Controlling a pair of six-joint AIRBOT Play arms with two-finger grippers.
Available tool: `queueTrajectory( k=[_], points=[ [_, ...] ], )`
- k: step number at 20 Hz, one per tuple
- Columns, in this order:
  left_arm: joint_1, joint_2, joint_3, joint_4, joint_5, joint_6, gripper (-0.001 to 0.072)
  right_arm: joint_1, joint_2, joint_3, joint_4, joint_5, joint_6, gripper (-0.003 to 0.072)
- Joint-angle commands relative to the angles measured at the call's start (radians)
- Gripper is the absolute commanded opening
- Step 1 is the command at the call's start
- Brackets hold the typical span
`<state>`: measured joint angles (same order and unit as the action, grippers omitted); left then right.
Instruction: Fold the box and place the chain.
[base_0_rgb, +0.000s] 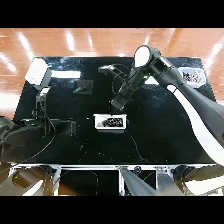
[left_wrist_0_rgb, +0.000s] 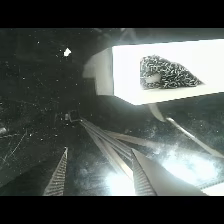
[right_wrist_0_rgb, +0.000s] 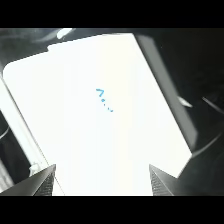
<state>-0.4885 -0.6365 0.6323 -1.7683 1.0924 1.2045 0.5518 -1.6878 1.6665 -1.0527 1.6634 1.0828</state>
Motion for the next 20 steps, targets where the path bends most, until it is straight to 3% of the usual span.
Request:
queueTrajectory(
  k=[1, 5, 13, 18, 20],
  points=[
    [0.001, -0.002, 0.000, -0.002, -0.005, 0.000, 0.0508, 0.026, 0.000, -0.035, -0.024, 0.015, -0.003, 0.0682],
    [0.001, -0.004, 0.000, -0.002, -0.006, 0.000, 0.0508, 0.063, 0.002, -0.043, -0.114, -0.008, -0.005, 0.0683],
    [0.001, -0.004, 0.000, 0.006, -0.016, 0.000, 0.0507, 0.116, 0.002, -0.043, -0.135, 0.006, -0.005, 0.0683],
    [0.001, -0.004, -0.001, 0.006, -0.048, 0.000, 0.0508, 0.186, 0.003, -0.043, -0.279, -0.027, -0.007, 0.0682],
    [0.001, -0.004, -0.001, 0.006, -0.050, 0.000, 0.0507, 0.204, 0.004, -0.043, -0.272, -0.052, -0.023, 0.0683]
  ],
)
